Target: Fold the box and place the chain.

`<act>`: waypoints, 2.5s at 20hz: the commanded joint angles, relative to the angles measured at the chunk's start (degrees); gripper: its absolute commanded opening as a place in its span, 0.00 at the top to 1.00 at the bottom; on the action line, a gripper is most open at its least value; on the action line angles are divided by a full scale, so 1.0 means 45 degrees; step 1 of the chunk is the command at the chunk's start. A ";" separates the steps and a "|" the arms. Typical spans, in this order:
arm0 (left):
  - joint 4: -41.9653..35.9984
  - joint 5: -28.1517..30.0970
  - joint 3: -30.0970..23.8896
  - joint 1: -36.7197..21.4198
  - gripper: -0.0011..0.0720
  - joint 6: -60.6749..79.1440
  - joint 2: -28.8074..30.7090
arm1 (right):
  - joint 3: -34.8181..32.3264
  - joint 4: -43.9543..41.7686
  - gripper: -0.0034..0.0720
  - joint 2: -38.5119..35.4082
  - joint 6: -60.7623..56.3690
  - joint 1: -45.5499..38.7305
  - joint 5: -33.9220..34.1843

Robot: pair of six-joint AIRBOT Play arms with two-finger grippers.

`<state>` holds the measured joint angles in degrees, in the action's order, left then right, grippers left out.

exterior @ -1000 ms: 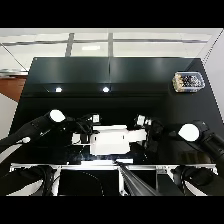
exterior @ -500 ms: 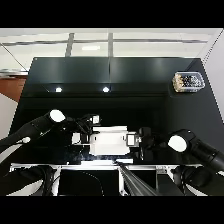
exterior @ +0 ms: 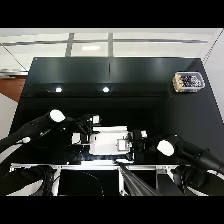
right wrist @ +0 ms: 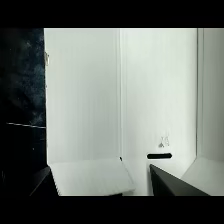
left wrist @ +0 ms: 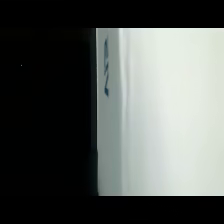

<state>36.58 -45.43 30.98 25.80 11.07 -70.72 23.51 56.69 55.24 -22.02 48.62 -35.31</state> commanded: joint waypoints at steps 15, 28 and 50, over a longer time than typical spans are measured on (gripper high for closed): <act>-0.0005 -0.0005 -0.0010 -0.0005 0.94 -0.0092 -0.0005 | 0.0758 0.0228 0.04 -0.0641 -0.1496 -0.0413 0.0481; -0.0005 0.0000 -0.0010 -0.0005 0.94 -0.0087 -0.0005 | 0.0801 0.1360 0.04 -0.0559 -0.2302 -0.1151 0.2025; 0.0000 0.0427 -0.0005 -0.0005 0.94 -0.0078 0.0000 | 0.0797 -0.6144 0.04 0.1885 0.6785 -0.2856 -0.0661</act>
<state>36.58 -43.86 30.96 25.80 10.79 -70.72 27.07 31.31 61.54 4.21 35.97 -35.59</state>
